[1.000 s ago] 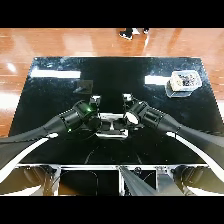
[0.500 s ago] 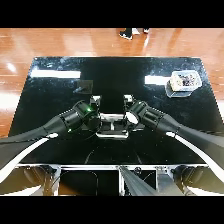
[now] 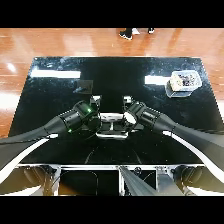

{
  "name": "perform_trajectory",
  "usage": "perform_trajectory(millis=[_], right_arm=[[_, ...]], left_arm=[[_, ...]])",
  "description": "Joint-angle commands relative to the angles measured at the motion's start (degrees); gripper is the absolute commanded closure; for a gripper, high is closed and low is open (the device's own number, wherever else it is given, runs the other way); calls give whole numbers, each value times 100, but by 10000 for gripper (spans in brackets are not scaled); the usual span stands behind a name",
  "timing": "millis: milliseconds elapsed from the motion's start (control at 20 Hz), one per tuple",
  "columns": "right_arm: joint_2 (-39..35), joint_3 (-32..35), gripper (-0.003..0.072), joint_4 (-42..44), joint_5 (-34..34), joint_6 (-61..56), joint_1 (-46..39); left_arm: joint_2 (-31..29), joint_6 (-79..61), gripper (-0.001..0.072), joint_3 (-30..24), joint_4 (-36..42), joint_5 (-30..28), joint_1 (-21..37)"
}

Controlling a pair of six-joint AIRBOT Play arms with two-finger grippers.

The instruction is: Fold the box and place the chain.

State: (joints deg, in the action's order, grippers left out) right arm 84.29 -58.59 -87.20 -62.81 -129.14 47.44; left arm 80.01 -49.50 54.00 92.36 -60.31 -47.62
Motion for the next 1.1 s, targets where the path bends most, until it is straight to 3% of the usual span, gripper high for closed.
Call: perform_trajectory(millis=[0,50,100,450,550,850,1050], right_arm=[[26,-4,564,20,28,57,4],[26,-4,566,22,48,57,4],[26,-7,668,24,70,79,7],[26,-7,654,166,144,205,4],[24,-7,207,168,107,149,4],[17,-7,209,68,-118,146,4],[17,-7,650,11,-142,326,4]], left_arm=[[0,-2,689,0,9,15,-2],[0,-2,689,0,9,15,-2],[0,-4,689,0,9,15,-2],[0,-2,689,0,9,15,-2],[0,-2,689,0,9,15,-2],[0,-2,689,0,17,7,-2],[0,-2,689,0,70,13,-2]])
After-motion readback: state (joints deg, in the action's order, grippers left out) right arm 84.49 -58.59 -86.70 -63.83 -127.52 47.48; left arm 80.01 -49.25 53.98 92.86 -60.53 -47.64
